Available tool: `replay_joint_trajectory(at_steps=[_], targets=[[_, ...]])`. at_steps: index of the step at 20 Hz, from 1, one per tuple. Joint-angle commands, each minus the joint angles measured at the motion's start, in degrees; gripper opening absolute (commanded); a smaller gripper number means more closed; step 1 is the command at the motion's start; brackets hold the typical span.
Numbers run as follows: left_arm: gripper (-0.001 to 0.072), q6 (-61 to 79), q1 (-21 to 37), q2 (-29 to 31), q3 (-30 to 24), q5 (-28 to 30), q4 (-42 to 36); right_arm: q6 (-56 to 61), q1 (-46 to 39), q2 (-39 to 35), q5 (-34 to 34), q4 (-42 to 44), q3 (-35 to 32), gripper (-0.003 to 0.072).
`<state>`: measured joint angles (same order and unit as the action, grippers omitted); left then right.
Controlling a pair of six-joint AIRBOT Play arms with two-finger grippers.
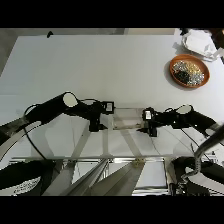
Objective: Fold the box and place the chain.
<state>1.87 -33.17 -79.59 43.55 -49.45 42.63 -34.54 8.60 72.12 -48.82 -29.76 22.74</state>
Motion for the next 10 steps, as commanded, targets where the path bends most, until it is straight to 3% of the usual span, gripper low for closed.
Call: replay_joint_trajectory(at_steps=[1, 10], targets=[[0.0705, 7.0, -1.7, -4.9, -0.4, 1.8, -4.5, 0.0, 0.0, 0.0, 0.0, 0.0, 0.0, 0.0454], [0.0712, 7.1, -3.4, -5.0, -0.4, 2.1, -10.4, 0.0, 0.0, 0.0, 0.0, 0.0, 0.0, 0.0454]])
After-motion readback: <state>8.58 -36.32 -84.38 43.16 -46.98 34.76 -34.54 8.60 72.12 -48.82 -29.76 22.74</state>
